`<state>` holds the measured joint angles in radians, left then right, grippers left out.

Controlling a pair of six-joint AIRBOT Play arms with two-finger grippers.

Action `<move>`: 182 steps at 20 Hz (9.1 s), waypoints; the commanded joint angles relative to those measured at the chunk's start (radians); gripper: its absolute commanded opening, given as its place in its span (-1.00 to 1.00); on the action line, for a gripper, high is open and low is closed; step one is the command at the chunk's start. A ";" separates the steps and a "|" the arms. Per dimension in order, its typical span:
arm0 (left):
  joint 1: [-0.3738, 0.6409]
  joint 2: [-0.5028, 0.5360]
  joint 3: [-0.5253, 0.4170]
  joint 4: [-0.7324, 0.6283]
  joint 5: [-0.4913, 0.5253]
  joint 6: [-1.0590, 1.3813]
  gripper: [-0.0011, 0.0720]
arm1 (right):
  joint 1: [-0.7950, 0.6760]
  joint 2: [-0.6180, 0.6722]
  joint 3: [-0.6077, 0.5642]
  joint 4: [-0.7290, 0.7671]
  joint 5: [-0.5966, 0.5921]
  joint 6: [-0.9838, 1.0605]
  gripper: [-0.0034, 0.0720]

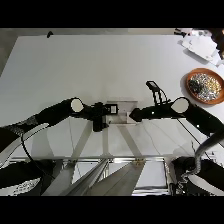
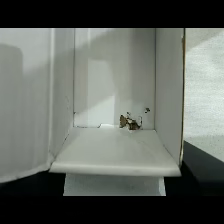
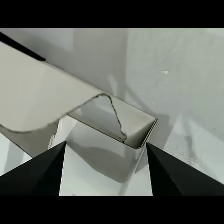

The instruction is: Fold the box and place the chain.

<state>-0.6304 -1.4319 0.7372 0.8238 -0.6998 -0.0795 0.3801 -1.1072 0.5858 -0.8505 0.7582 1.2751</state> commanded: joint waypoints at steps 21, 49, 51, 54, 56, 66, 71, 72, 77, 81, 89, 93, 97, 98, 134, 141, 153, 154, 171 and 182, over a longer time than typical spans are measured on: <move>-0.001 0.000 0.000 0.000 0.000 0.000 -0.94 | 0.266 -0.185 0.182 -0.512 0.088 0.708 0.13; -0.001 0.000 0.000 0.000 0.000 0.000 -0.94 | 0.294 -0.200 0.192 -0.678 0.076 0.803 0.20; -0.001 0.000 0.000 0.000 0.000 0.000 -0.94 | 0.293 -0.200 0.210 -0.672 0.068 0.784 0.20; -0.001 0.000 0.000 0.000 0.000 0.000 -0.94 | 0.293 -0.202 0.217 -0.672 0.053 0.781 0.12; -0.001 0.000 0.000 0.000 0.000 0.000 -0.94 | 0.293 -0.218 0.217 -0.671 0.068 0.759 -0.06; -0.001 0.000 0.000 0.000 0.000 0.000 -0.94 | 0.294 -0.270 0.218 -0.653 0.085 0.758 -0.87; -0.001 0.000 0.000 0.000 0.000 0.000 -0.94 | 0.294 -0.270 0.218 -0.644 0.057 0.758 0.00; -0.001 0.000 0.000 0.000 0.000 0.000 -0.94 | 0.294 -0.270 0.218 -0.644 0.056 0.758 -0.01; -0.001 0.000 0.000 0.000 0.000 0.000 -0.94 | 0.294 -0.270 0.218 -0.644 0.057 0.751 -0.87; -0.001 0.000 0.000 0.000 0.000 0.000 -0.94 | 0.294 -0.226 0.218 -0.639 0.057 0.731 -0.30; -0.001 0.000 0.000 0.000 0.000 0.000 -0.94 | 0.280 -0.016 0.218 -0.658 0.166 0.540 0.23; -0.001 0.000 0.000 0.000 0.000 0.000 -0.94 | 0.172 0.139 0.219 -0.691 0.323 0.430 0.29; -0.001 0.000 0.000 0.000 0.000 0.000 -0.94 | -0.153 0.256 0.257 -0.700 0.179 0.307 0.27; -0.001 0.000 0.000 0.000 0.000 0.000 -0.94 | -0.255 0.253 0.260 -0.700 0.142 0.271 0.27; -0.001 0.000 0.000 0.000 0.000 0.000 -0.94 | -0.859 -0.365 0.539 -0.375 0.040 0.068 -0.87; -0.001 0.000 0.000 0.000 0.000 0.000 -0.94 | -0.859 -0.093 0.539 -0.371 0.117 -0.010 -0.87; -0.001 0.000 0.000 0.000 0.000 0.000 -0.94 | -0.855 0.338 0.537 -0.134 0.417 -0.111 -0.87; -0.001 0.000 0.000 0.000 0.000 0.000 -0.94 | -0.837 0.350 0.537 -0.105 0.440 -0.125 -0.87; -0.001 0.000 0.000 0.000 0.000 0.000 -0.94 | -0.157 0.358 0.327 -0.241 0.374 -0.011 -0.87; -0.001 0.000 0.000 0.000 0.000 0.000 -0.94 | 0.106 0.354 0.070 -0.241 0.016 0.055 -0.87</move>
<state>-0.6312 -1.4322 0.7372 0.8234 -0.6998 -0.0792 0.4259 -0.7513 0.7059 -1.0901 0.9344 1.2949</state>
